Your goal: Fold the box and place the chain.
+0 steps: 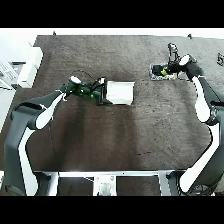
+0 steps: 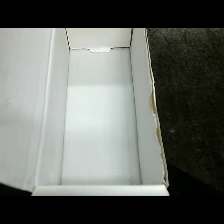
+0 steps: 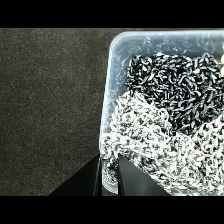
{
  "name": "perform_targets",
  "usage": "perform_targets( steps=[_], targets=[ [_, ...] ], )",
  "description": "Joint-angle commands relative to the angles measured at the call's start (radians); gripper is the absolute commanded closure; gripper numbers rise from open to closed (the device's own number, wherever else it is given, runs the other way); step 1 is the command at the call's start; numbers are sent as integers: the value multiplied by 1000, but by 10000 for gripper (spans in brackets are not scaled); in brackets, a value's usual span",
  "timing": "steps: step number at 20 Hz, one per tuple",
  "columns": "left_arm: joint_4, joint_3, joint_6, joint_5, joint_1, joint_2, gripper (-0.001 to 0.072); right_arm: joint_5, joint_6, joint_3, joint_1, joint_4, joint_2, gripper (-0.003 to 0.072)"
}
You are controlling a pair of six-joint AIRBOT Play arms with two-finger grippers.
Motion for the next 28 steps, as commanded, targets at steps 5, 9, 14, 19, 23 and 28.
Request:
perform_targets(
  steps=[5,9,14,19,23,28],
  targets=[
    [0,1,0,0,1,0,231,14,2,38,-2,-19,-4,669],
    [0,1,0,0,1,0,231,41,3,38,-2,-24,43,671],
    [0,1,0,0,1,0,231,52,3,38,0,-51,217,671],
    [0,0,0,0,1,0,231,83,4,29,0,-84,274,672],
    [0,1,0,0,1,0,231,176,-6,17,42,-85,308,673],
    [0,1,0,0,1,0,230,312,-8,17,154,-113,508,673]
  ],
)
